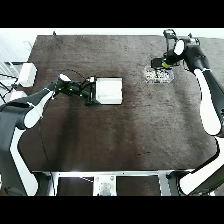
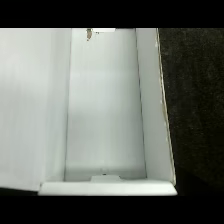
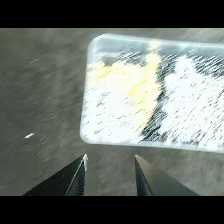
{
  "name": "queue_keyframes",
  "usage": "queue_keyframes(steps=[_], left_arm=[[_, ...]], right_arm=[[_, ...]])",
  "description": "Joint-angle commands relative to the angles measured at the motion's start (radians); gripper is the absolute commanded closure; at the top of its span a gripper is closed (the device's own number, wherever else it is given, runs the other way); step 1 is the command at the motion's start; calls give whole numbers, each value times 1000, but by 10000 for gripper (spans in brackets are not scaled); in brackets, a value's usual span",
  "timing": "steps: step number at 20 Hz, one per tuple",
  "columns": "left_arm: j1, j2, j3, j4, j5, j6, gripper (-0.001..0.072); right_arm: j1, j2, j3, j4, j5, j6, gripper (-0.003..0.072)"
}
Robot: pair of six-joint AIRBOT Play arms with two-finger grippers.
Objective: Fold the box and place the chain.
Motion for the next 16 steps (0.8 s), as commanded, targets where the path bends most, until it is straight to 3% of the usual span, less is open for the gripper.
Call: queue_keyframes(steps=[1, 2, 11, 14, 16], left_arm=[[1, 0, 0, 0, 0, 0, 184], [1, 0, 0, 0, 0, 0, 185], [1, 0, 0, 0, 0, 0, 185], [1, 0, 0, 0, 0, 0, 185], [1, 0, 0, 0, 0, 0, 185]], right_arm=[[-66, -67, -1, 104, -71, -132, 368], [-69, -85, -1, 108, -88, -145, 395], [-67, -175, -1, 267, -128, -249, 395], [-60, -179, -1, 277, -135, -249, 436], [-55, -185, -1, 280, -135, -253, 516]])
